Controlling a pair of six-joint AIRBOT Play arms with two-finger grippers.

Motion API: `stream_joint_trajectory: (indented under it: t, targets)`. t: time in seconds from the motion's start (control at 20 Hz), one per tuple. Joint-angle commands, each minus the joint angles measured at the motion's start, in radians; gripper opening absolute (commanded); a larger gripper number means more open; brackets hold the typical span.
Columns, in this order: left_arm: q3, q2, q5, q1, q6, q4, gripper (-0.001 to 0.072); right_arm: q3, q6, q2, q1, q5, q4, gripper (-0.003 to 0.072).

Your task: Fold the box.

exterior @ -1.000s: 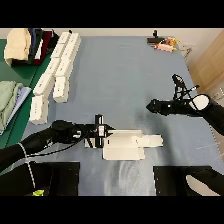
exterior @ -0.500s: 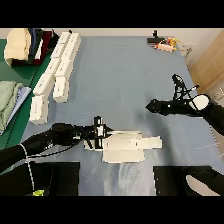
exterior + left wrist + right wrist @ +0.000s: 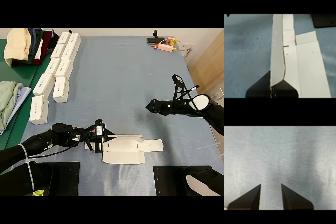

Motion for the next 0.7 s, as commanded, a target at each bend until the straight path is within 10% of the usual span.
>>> stream_joint_trajectory:
  t: [0.0,0.15,0.3,0.65]
  targets:
    - [0.001,0.000,-0.005,-0.001,-0.051,0.023,0.0012,0.001,0.000,0.001,0.001,0.007,0.000,0.0382]
    - [0.001,0.000,-0.005,-0.001,-0.051,0.023,0.0012,0.001,0.000,0.001,0.001,0.042,0.004,0.0307]
    - [0.001,0.000,-0.012,-0.001,-0.051,0.022,0.0012,0.001,-0.004,0.001,0.001,0.134,0.006,0.0005]
    - [0.001,0.000,-0.020,0.000,-0.050,0.022,0.0012,0.001,0.056,0.042,0.001,0.374,-0.003,0.0004]
